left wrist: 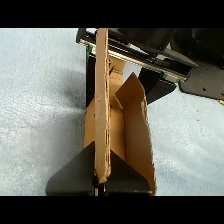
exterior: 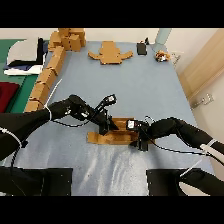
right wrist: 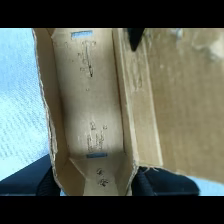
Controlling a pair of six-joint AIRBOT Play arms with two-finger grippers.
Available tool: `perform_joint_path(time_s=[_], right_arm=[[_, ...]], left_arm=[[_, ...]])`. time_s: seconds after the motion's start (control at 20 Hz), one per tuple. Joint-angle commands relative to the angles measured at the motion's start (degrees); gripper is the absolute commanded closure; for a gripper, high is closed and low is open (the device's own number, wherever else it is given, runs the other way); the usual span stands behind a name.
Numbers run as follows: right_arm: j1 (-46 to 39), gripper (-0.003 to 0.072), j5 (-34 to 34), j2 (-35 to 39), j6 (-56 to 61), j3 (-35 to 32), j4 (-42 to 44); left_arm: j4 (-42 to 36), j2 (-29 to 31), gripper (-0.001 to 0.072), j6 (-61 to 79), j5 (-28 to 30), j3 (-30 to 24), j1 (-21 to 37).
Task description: Fold the box.
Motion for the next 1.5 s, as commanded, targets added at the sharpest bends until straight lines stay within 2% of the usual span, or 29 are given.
perform_joint_path(time_s=[0.0, 0.2, 1.35, 1.4, 1.45], right_arm=[[0.02, 0.0193, 0.00, 0.00, 0.00, -0.02, 0.02], [0.02, 0.0193, 0.00, 0.00, 0.00, -0.04, 0.02], [0.02, 0.0188, -0.63, 0.00, 0.00, -0.02, 0.04], [0.02, 0.0188, -0.66, 0.00, 0.00, -0.02, 0.04], [0.02, 0.0188, -0.63, 0.00, 0.00, -0.02, 0.02]], left_arm=[[-0.02, 0.02, 0.0694, 0.00, 0.04, 0.02, -0.02], [-2.21, 0.02, 0.0694, -0.02, -0.07, 0.02, -0.02], [-2.14, -0.02, 0.0692, -0.28, 0.28, 0.02, 0.00], [-2.14, -0.02, 0.0674, -1.86, 0.31, 0.02, 0.00], [-2.14, -0.02, 0.0454, -3.21, 0.59, 0.02, 0.00]])
